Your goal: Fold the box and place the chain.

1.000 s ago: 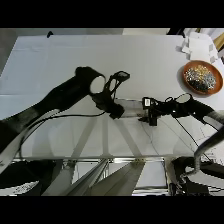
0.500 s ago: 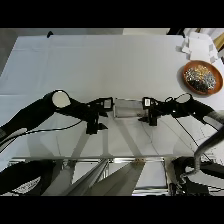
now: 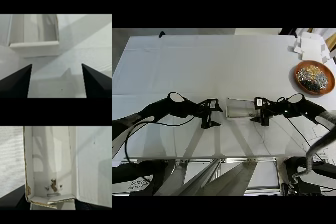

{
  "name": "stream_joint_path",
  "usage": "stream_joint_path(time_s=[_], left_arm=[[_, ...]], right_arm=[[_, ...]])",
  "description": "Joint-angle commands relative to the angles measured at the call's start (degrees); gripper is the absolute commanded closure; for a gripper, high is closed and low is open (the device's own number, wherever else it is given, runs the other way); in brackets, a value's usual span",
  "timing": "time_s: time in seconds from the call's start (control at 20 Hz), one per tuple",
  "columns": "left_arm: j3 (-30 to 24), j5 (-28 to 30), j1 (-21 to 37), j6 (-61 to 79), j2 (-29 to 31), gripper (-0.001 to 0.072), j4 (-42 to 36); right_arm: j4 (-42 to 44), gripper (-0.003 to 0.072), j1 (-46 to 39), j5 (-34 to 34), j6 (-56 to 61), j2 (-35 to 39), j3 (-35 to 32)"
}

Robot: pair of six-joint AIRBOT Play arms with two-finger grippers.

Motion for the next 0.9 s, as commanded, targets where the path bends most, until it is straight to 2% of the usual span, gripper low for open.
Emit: stream_joint_path(time_s=[0.0,0.25,0.45,0.7,0.85], left_arm=[[2.40,0.20,0.46,1.70,-3.72,0.0007,-1.42],[8.44,-3.04,0.17,0.13,-7.15,0.0005,-0.63],[8.52,-4.96,-0.09,-1.01,-8.17,0.0005,4.04],[8.52,-4.63,-1.53,-1.09,-8.20,0.0007,2.10],[8.55,-2.14,-3.02,-2.14,-8.22,0.0008,1.44]], right_arm=[[0.02,0.0287,-0.04,0.02,0.00,0.04,-0.02],[0.02,0.0287,-0.04,0.02,0.00,0.04,-0.02],[0.02,0.0287,-0.04,0.02,0.00,0.04,-0.02],[0.02,0.0287,-0.04,0.02,0.00,0.04,-0.02],[0.02,0.0287,-0.04,0.02,0.00,0.04,-0.02]])
